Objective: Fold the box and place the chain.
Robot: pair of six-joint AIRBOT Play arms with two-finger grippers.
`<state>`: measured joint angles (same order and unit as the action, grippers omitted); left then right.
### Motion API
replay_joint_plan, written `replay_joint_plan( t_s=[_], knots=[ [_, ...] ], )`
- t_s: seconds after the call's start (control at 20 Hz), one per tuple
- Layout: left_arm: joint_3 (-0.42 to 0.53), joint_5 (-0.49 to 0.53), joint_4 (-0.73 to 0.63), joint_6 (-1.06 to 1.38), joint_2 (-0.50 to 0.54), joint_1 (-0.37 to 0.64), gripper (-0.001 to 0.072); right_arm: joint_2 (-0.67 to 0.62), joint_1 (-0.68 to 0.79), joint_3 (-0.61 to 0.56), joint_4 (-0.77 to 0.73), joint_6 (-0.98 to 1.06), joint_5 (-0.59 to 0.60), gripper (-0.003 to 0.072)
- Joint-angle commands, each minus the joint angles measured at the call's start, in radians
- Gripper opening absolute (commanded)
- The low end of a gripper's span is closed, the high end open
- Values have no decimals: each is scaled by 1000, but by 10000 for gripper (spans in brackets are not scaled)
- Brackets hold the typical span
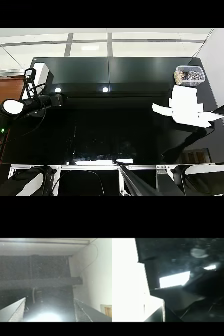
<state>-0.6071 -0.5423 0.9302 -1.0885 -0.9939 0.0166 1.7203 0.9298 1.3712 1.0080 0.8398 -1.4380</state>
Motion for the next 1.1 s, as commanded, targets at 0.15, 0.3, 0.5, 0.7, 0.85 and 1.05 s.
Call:
replay_joint_plan(
  t_s=[0.15, 0.3, 0.5, 0.7, 0.85, 1.05],
  knots=[
    [0, 8, -1, 0, 0, 0, 708, -134, -101, -9, -135, 16, -69, 18],
    [0, 3, -2, 0, 0, 0, 708, -271, -178, -124, -227, -34, 17, 18],
    [0, -19, -20, 0, 0, -11, 708, -512, -376, -486, -399, -175, 285, 18],
    [0, -10, -24, 0, -4, -90, 709, -729, -627, -873, -653, -293, 608, 19],
    [-11, -17, -69, 0, -58, -175, 708, -805, -826, -1038, -755, -320, 795, 19],
    [-140, -264, -280, 68, -242, -211, 709, -805, -1012, -1067, -777, -303, 880, 19]
  ],
)
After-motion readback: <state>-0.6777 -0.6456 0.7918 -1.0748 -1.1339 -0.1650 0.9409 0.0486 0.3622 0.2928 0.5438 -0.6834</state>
